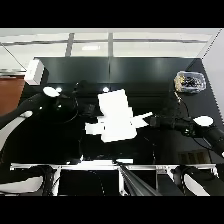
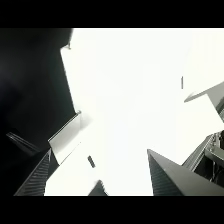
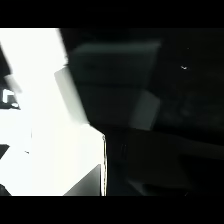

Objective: Fold the box and place the chain.

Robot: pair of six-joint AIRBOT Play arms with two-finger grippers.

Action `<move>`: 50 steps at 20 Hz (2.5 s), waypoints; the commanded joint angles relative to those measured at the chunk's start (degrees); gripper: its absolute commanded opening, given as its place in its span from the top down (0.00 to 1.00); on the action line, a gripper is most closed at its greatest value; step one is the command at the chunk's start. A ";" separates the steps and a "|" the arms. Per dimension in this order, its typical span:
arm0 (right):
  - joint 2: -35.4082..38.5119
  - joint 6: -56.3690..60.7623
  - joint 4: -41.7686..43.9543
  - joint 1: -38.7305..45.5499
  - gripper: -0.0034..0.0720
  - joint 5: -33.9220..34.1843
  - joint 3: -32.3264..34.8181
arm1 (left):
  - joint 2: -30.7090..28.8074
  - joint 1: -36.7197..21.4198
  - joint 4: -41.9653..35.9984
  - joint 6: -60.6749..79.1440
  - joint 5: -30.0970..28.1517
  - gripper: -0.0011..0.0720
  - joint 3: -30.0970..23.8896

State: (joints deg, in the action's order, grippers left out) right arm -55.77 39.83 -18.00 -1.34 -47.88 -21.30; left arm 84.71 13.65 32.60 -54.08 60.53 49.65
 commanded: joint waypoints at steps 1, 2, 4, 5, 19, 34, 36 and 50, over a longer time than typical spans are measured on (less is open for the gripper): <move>0.04 0.04 0.02 -0.33 0.93 -1.01 0.07 | 7.56 0.02 -0.52 3.76 4.02 0.03 6.29; 0.04 0.07 0.04 -0.33 0.94 -1.11 0.07 | 8.83 -0.02 -0.50 5.05 5.27 0.03 7.78; 0.04 0.22 0.02 -0.31 0.93 -1.09 0.07 | 10.88 -0.28 -0.44 6.36 7.50 0.03 10.82; 0.04 0.22 0.00 -0.33 0.93 -1.07 0.07 | 11.32 -0.50 -0.28 6.36 7.50 0.03 11.85; 0.04 0.28 0.00 -0.31 0.93 -1.03 0.07 | 17.84 0.35 -10.67 19.52 18.60 0.05 14.05; 0.04 0.28 -9.62 0.31 0.03 -1.27 -1.11 | 17.92 3.87 1.88 24.72 21.49 0.95 17.16; 0.04 0.24 -18.62 1.62 0.03 -5.18 -5.81 | 15.63 4.24 2.38 24.70 20.61 0.96 17.11; -0.11 -15.96 -26.91 0.44 0.03 -13.97 -18.53 | 1.81 16.17 14.71 50.38 -11.39 0.95 6.49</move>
State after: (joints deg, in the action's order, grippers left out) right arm -55.83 32.18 -41.67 0.27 -59.22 -40.84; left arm 86.76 27.90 42.54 -7.11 57.04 56.51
